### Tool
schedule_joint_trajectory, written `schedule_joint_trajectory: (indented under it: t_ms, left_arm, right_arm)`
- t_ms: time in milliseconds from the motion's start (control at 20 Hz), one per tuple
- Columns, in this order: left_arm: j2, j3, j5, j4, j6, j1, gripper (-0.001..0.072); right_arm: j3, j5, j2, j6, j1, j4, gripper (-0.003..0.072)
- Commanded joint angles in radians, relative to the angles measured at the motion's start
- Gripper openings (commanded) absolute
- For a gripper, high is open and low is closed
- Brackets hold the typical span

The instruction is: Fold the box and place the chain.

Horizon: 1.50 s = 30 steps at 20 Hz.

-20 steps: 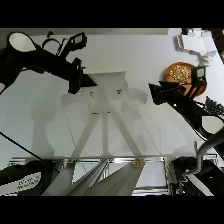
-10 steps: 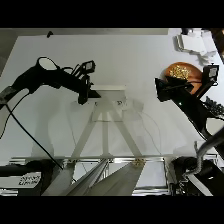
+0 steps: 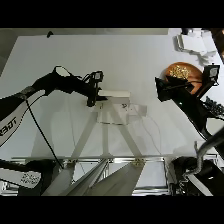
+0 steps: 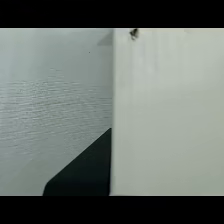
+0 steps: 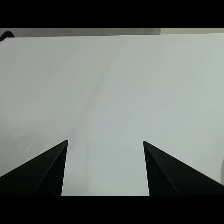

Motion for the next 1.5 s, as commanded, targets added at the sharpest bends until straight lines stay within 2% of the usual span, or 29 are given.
schedule_joint_trajectory:
  t_ms: [0, 450, 550, 650, 850, 950, 1100, 1250, 1450]
  left_arm:
    - [-0.039, 0.0, 0.021, -0.01, 0.014, -0.005, 0.0004]
    - [-0.049, 0.0, 0.021, -0.009, 0.014, -0.005, 0.0007]
    - [-0.049, 0.0, 0.021, -0.01, 0.014, -0.005, 0.0007]
    - [-0.049, 0.0, 0.021, -0.01, 0.014, -0.005, 0.0007]
    - [-0.049, 0.0, 0.021, -0.01, 0.014, -0.005, 0.0007]
    - [-0.049, 0.0, 0.021, -0.01, 0.014, -0.005, 0.0007]
    - [-0.049, 0.0, 0.021, -0.01, 0.015, -0.005, 0.0007]
    - [-0.049, 0.0, 0.021, -0.01, 0.014, -0.005, 0.0007]
    - [-0.049, 0.0, 0.021, -0.01, 0.015, -0.005, 0.0007]
  right_arm:
    - [0.001, 0.002, -0.003, 0.0, 0.0, 0.0, 0.052]
    - [0.001, 0.002, -0.003, 0.0, 0.0, 0.0, 0.0521]
    - [0.001, 0.036, -0.003, 0.001, 0.0, 0.004, 0.0521]
    - [0.001, 0.161, -0.003, -0.003, 0.0, -0.018, 0.0521]
    - [0.001, 0.521, -0.003, -0.021, 0.001, -0.222, 0.0545]
    - [0.001, 0.596, -0.004, -0.037, 0.001, -0.332, 0.0545]
    - [0.001, 0.624, -0.033, -0.072, 0.001, -0.374, 0.0553]
    - [0.001, 0.641, -0.103, -0.267, 0.017, -0.372, 0.0554]
    - [0.001, 0.573, -0.196, -0.575, 0.085, -0.364, 0.0569]
